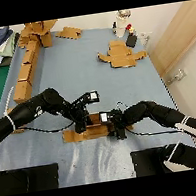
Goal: Fold the box.
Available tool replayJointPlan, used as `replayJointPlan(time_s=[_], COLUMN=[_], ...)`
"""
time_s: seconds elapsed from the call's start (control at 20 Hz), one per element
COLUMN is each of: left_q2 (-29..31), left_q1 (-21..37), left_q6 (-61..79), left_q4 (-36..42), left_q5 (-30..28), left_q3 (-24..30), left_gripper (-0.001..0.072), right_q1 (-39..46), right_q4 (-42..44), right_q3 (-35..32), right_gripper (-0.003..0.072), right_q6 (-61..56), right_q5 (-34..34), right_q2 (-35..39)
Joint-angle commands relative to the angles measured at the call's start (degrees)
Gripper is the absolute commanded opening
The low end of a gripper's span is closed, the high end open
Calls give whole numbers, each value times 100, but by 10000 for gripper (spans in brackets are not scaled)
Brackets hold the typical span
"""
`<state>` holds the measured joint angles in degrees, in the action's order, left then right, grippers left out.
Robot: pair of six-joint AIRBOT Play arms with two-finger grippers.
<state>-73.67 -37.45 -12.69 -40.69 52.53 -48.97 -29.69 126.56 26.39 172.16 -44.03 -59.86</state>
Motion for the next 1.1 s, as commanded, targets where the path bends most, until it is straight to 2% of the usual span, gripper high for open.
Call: replayJointPlan(time_s=[0.0,1.05], left_q2=[-2,-4], left_q1=[2,-9], left_q6=[0,-22], left_q4=[-2,264], left_q5=[-4,-92], left_q3=[0,0], left_gripper=[13,13], right_q1=[-7,-7], right_q4=[13,-9], right_q3=[9,9], right_gripper=[503,503], right_q6=[-4,-4], right_q5=[-13,2], right_q2=[42,63])
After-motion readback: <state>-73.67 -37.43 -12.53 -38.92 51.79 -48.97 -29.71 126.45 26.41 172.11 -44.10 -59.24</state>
